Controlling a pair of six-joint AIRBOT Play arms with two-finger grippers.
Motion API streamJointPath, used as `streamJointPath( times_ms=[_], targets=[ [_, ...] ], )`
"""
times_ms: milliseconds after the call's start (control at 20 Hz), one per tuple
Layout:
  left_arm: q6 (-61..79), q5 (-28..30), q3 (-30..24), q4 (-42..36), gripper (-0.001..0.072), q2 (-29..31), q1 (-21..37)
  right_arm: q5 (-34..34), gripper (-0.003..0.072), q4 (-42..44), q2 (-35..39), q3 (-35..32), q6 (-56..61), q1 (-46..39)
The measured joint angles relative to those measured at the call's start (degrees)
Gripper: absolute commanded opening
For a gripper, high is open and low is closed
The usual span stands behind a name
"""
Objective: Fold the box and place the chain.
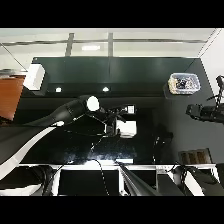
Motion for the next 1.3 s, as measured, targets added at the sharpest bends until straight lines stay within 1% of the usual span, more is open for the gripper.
streamJointPath(
  times_ms=[100, 150, 200, 250, 300, 350, 550, 600, 750, 850, 950, 1000, 1150, 1300],
  targets=[
    [-0.4, 0.0, 0.0, 0.8, 0.0709, -1.0, -0.3, -0.1, 0.0028, 0.0, 0.0, -0.3, 0.0, 0.0],
    [-0.6, 0.0, 0.0, 1.3, 0.0687, -1.4, -0.6, -0.2, 0.0028, 0.0, 0.0, -0.7, 0.0, 0.0],
    [-0.7, -0.1, 0.0, 1.8, 0.0639, -1.8, -0.9, -0.4, 0.0028, 0.2, 0.0, -1.0, 0.0, -0.1],
    [-0.8, -0.3, 0.0, 2.1, 0.0434, -2.0, -1.2, -0.5, 0.0027, 0.4, 0.0, -1.4, 0.0, -0.1],
    [-0.9, -0.2, 0.2, 2.3, 0.0158, -2.2, -1.4, -0.8, 0.0027, 0.7, 0.0, -1.6, 0.0, -0.1],
    [-1.0, -0.4, 0.3, 2.6, 0.0136, -2.3, -1.6, -1.1, 0.0028, 0.9, 0.0, -1.9, 0.0, -0.1],
    [-7.5, -3.7, 2.3, 6.0, 0.0135, -1.6, -0.3, -2.0, 0.0028, 1.1, 0.0, -2.2, 0.0, -0.1],
    [-10.3, -3.5, 2.7, 7.6, 0.0135, -0.9, 0.5, -2.3, 0.0027, 1.1, 0.0, -2.3, 0.0, -0.1],
    [-18.8, -6.5, 3.4, 13.2, 0.0135, 2.8, 4.5, -2.4, 0.0028, 1.1, 0.0, -2.3, -0.2, -0.1],
    [-24.5, -8.4, 3.5, 16.8, 0.0135, 5.9, 8.9, -2.7, 0.0028, 1.1, 0.0, -2.3, -0.6, -0.1],
    [-28.9, -12.4, 2.8, 19.2, 0.0135, 9.2, 15.2, -3.0, 0.0027, 1.2, 0.0, -2.3, -0.9, -0.1],
    [-30.3, -13.4, 2.0, 20.2, 0.0134, 10.7, 18.7, -3.3, 0.0027, 1.3, 0.0, -2.3, -1.1, -0.1],
    [-33.4, -16.0, -1.4, 21.7, 0.0135, 14.3, 32.0, -3.7, 0.0027, 2.0, 0.0, -2.3, -1.3, -0.1],
    [-34.6, -17.0, -3.8, 22.2, 0.0135, 15.8, 46.1, -4.0, 0.0028, 2.4, 0.0, -2.3, -1.5, -0.1]
  ],
)
